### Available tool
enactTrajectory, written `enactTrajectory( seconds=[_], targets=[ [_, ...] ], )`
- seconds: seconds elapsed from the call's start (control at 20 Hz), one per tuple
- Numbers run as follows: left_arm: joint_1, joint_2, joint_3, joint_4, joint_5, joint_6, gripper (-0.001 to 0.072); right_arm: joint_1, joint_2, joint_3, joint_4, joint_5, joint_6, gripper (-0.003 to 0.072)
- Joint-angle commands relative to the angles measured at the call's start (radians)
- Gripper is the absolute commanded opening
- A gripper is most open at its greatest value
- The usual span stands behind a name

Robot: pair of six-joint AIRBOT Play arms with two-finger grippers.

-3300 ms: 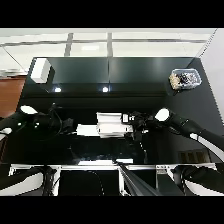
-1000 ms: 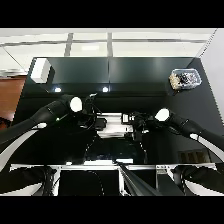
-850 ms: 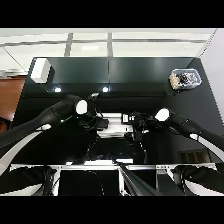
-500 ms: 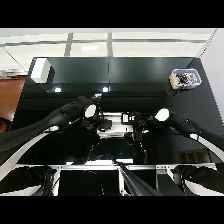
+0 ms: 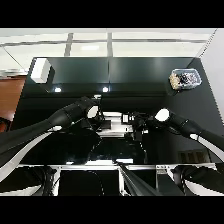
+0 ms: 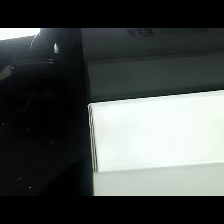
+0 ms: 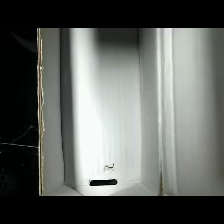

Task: Fold the box and place the chain.

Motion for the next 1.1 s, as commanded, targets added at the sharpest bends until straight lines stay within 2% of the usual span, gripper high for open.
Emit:
enactTrajectory(
  seconds=[0.0, 0.05, 0.1, 0.25, 0.3, 0.45, 0.6, 0.7, 0.9, 1.05],
  targets=[
    [0.002, -0.001, 0.001, -0.022, -0.006, -0.006, 0.0236, 0.001, 0.0, 0.0, -0.001, 0.001, 0.0, 0.0167],
    [0.002, -0.001, 0.004, -0.023, -0.011, -0.007, 0.0402, 0.001, 0.0, 0.0, -0.001, 0.001, 0.0, 0.0167],
    [0.003, -0.001, 0.009, -0.021, -0.012, -0.006, 0.0433, 0.001, 0.0, 0.0, -0.001, 0.001, 0.0, 0.0168],
    [0.003, -0.001, 0.023, -0.015, -0.008, -0.006, 0.043, 0.001, 0.0, 0.0, -0.001, 0.002, 0.0, 0.0167],
    [0.003, -0.002, 0.025, -0.011, -0.009, -0.006, 0.0368, 0.001, 0.0, 0.0, -0.001, 0.001, 0.0, 0.0167],
    [0.003, -0.002, 0.025, 0.003, -0.005, -0.006, 0.0022, 0.001, 0.0, 0.0, -0.001, 0.0, -0.001, 0.0167],
    [0.003, -0.002, 0.025, 0.006, -0.006, -0.007, 0.0023, 0.002, 0.0, 0.0, -0.001, -0.117, -0.151, 0.0167],
    [0.003, -0.002, 0.025, 0.005, -0.006, -0.007, 0.0023, -0.002, 0.0, 0.0, -0.001, -0.167, -0.151, 0.0167],
    [0.003, -0.002, 0.025, 0.005, -0.006, -0.007, 0.0024, -0.001, 0.0, 0.0, 0.013, -0.173, -0.151, 0.0167],
    [0.003, -0.002, 0.025, 0.005, -0.006, -0.007, 0.0023, 0.0, 0.0, 0.0, 0.049, -0.119, -0.15, 0.0167]
  ],
)
